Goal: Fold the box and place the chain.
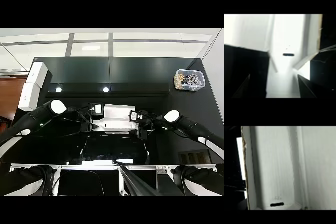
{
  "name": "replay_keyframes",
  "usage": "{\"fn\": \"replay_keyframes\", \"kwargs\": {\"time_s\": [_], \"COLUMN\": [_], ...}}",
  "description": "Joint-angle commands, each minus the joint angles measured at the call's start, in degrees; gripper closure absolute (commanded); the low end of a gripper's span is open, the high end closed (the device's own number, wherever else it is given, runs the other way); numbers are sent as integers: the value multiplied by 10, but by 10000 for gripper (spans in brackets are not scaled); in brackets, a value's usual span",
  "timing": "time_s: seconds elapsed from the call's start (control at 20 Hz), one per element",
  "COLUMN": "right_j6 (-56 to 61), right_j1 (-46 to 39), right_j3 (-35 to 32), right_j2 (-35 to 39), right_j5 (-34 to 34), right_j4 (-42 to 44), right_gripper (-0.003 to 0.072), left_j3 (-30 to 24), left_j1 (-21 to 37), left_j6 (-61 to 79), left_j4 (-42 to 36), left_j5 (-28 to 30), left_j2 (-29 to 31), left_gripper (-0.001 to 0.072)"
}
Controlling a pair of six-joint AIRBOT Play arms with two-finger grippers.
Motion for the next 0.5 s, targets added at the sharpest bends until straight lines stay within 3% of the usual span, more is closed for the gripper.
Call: {"fn": "replay_keyframes", "kwargs": {"time_s": [0.0, 0.15, 0.45], "right_j6": [0, 0, 0], "right_j1": [0, 0, 0], "right_j3": [0, 0, 0], "right_j2": [0, 0, 0], "right_j5": [0, 0, 0], "right_j4": [0, 0, 0], "right_gripper": [559, 559, 559], "left_j3": [2, 3, 3], "left_j1": [-9, -9, -10], "left_j6": [4, 3, 5], "left_j4": [-9, -22, -90], "left_j5": [-42, -66, 9], "left_j2": [-9, -9, -10], "left_gripper": [37, 235, 250]}}
